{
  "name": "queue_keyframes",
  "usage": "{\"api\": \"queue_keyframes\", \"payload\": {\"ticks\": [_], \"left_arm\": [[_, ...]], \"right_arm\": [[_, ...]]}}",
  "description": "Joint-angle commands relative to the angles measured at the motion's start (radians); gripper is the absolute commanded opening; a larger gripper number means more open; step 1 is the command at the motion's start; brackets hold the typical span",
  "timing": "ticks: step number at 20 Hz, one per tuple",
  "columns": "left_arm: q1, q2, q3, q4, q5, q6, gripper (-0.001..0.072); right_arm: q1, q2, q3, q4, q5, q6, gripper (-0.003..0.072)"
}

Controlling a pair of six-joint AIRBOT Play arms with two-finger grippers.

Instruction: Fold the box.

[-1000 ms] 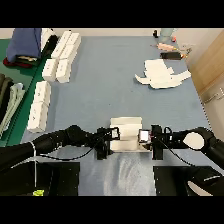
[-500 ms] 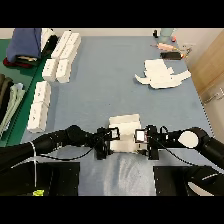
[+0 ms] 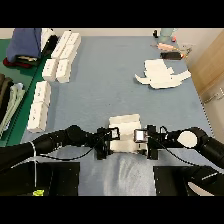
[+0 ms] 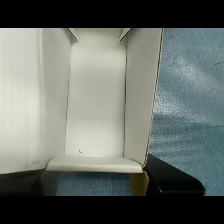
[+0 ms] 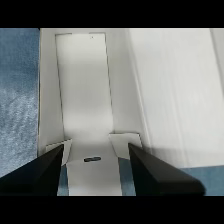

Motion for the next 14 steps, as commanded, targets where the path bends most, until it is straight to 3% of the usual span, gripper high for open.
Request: {"api": "queue_keyframes", "payload": {"ticks": [1,3,4,5,8,11,14], "left_arm": [[0.0,-0.001,0.001,0.0,0.0,0.0,0.0465],[0.0,-0.001,0.001,0.0,0.0,0.0,0.0465],[0.0,-0.001,0.001,0.0,0.0,0.0,0.0465],[0.0,0.0,0.001,0.0,0.0,0.0,0.0465],[0.0,-0.001,0.001,0.0,0.0,0.0,0.0465],[0.0,0.0,0.001,0.0,0.0,0.0,0.0465],[0.0,0.0,0.001,0.0,0.0,0.0,0.0465]], "right_arm": [[0.001,0.0,0.0,-0.024,0.003,0.0,0.0669],[0.001,0.008,0.0,-0.045,0.014,0.037,0.0643],[0.001,0.02,0.005,-0.064,0.025,0.119,0.0482],[0.001,0.033,0.016,-0.107,0.047,0.232,0.0249],[0.001,0.079,0.067,-0.33,0.174,0.572,0.0018],[-0.001,0.141,0.108,-0.546,0.285,0.845,0.0004],[-0.048,0.19,0.145,-0.882,0.422,1.354,0.0004]]}}
